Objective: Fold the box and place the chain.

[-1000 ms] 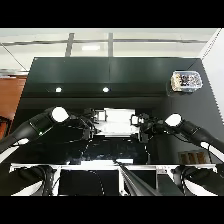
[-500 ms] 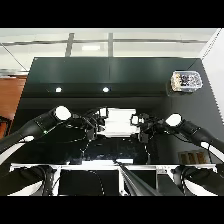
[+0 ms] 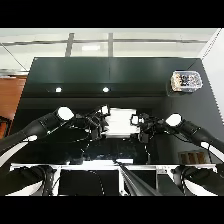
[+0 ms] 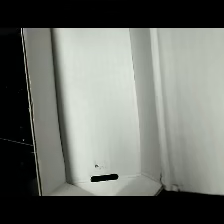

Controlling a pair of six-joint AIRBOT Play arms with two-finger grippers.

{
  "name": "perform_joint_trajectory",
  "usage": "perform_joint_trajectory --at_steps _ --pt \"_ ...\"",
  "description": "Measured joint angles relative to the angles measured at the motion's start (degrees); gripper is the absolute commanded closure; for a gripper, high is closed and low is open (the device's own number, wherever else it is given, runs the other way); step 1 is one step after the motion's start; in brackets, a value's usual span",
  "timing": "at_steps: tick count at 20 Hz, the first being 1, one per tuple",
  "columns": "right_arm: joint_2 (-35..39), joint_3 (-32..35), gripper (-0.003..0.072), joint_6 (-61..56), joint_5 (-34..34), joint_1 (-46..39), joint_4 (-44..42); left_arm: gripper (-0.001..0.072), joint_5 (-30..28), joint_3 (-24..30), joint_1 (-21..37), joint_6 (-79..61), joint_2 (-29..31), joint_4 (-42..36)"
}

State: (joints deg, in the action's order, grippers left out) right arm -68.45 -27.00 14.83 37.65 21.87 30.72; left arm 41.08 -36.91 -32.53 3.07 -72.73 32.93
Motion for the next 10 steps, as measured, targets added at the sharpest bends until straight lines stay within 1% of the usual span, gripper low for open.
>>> perform_joint_trajectory --at_steps 1,2,3,5,6,7,8,9,10 --pt "0.0 0.0 0.0676 0.0 0.0 0.0 0.0 0.0468 0.0 0.0 -0.1 -0.1 -0.1 -0.1" --pt "0.0 0.0 0.0676 0.0 0.0 0.0 0.0 0.0369 0.0 0.0 -0.2 -0.1 -0.2 -0.2" --pt "0.0 0.0 0.0676 0.0 0.0 0.0 0.0 0.0333 -0.1 0.0 -0.2 -0.1 -0.3 -0.3" --pt "0.0 0.0 0.0676 0.0 0.0 0.0 0.0 0.0333 -0.2 0.0 -0.3 -0.1 -0.4 -0.4" --pt "0.0 0.0 0.0676 0.0 0.0 0.0 0.0 0.026 -0.2 0.0 -0.3 -0.1 -0.4 -0.4" --pt "0.0 0.0 0.0676 0.0 0.0 0.0 0.0 0.0258 -0.3 0.0 -0.3 -0.1 -0.4 -0.3" --pt "0.0 0.0 0.0676 0.0 0.0 0.0 0.0 0.0354 -0.5 0.0 -0.3 -0.1 -0.4 -0.4" --pt "0.0 0.0 0.0676 -0.1 0.0 0.0 0.0 0.0399 -0.5 0.0 -0.3 -0.1 -0.4 -0.3" --pt "0.0 0.0 0.0676 0.0 0.0 0.0 0.0 0.0412 -0.4 0.0 -0.3 -0.1 -0.4 0.1"
